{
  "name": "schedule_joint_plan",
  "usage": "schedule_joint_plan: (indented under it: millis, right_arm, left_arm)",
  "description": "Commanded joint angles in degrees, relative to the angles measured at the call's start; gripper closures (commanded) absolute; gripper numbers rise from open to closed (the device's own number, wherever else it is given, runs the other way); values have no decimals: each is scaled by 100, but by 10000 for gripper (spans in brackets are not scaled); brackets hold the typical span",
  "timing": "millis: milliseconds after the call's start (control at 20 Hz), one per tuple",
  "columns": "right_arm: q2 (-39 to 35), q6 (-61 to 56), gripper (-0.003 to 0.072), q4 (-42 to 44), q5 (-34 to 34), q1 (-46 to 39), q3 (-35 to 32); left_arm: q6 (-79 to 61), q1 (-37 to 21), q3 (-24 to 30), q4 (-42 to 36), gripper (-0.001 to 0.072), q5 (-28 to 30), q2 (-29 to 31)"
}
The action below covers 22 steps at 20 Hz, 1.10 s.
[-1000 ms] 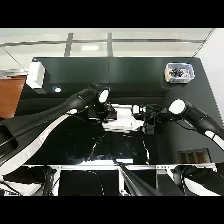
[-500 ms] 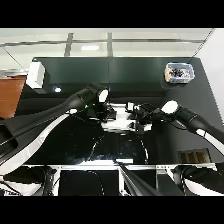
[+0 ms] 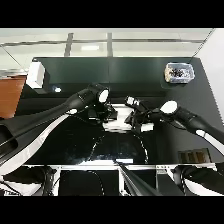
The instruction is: Fold the box and place the chain.
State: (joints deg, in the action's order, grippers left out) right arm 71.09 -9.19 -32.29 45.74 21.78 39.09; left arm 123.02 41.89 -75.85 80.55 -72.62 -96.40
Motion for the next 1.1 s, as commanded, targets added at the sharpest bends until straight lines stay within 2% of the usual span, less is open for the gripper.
schedule_joint_plan:
  millis: [0,100,200,300,350,400,450,550,800,1000,1050]
  right_arm:
    - [-708,-1606,629,-437,1222,-664,205]
    - [-1220,-2629,629,-809,2142,-1537,273]
    - [-1338,-4065,630,-1738,2675,-2461,232]
    - [-1329,-5355,630,-2385,2192,-3244,-175]
    - [-1314,-5912,631,-2299,1711,-3556,-520]
    - [-1257,-6354,669,-2090,1392,-3748,-846]
    - [-1123,-6496,669,-1694,1252,-3810,-1154]
    - [-732,-6199,669,-763,1255,-3560,-1506]
    - [278,-5386,669,732,787,-2258,-1351]
    - [433,-5027,667,894,1252,-1895,-577]
    - [433,-5029,634,713,1482,-1904,-330]
  left_arm:
    - [0,-4,-2,11,682,-28,0]
    - [0,-4,-4,9,682,-50,0]
    - [0,-7,-4,11,682,-105,0]
    - [0,-7,-4,11,682,-140,0]
    - [0,-7,-4,11,682,-140,0]
    - [0,-7,-4,9,682,-140,0]
    - [0,-9,-4,11,682,-144,0]
    - [0,-7,-4,9,682,-153,0]
    - [0,-7,-4,4,682,-153,0]
    - [0,-9,-4,-7,682,-153,0]
    - [0,-9,-4,-9,682,-153,0]
